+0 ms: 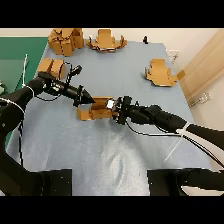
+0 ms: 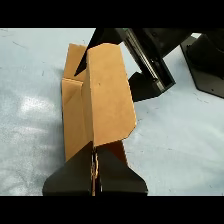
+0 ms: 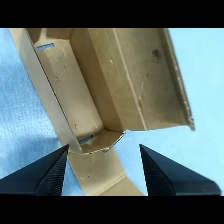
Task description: Fold the box.
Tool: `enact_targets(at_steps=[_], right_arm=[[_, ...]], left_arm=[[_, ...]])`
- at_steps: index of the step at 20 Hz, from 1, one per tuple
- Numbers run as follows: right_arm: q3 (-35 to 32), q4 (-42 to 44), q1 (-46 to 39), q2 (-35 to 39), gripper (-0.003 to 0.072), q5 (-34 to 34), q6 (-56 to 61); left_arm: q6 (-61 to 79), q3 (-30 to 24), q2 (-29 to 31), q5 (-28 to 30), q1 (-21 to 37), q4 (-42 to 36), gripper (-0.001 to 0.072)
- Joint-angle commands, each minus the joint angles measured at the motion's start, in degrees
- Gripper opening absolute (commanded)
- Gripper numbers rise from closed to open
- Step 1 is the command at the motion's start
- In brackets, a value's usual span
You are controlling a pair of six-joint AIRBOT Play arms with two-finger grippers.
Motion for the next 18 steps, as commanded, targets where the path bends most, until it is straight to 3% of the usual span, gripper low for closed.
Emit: enact_targets(at_steps=[1,8,10,14,18], right_arm=[[2.7,4.2,-0.1,-2.2,0.0704,-5.7,0.0],[10.3,5.2,-1.5,-7.1,0.0696,-14.2,-3.1],[11.6,9.6,-3.0,-7.6,0.0657,-17.7,-10.8],[13.6,20.6,-6.2,-8.7,0.0656,-20.9,-27.1],[19.3,22.0,-7.6,-13.2,0.0657,-31.1,-29.6]], left_arm=[[-0.3,0.0,0.0,-0.6,0.0,0.6,0.0012],[-0.3,0.0,0.0,-0.6,0.0,0.5,0.0013],[-0.3,0.0,0.0,-0.4,0.1,0.6,0.0012],[-0.3,0.0,0.0,0.0,0.0,0.6,0.0013],[-0.3,0.0,0.0,1.2,0.0,0.6,0.0012]])
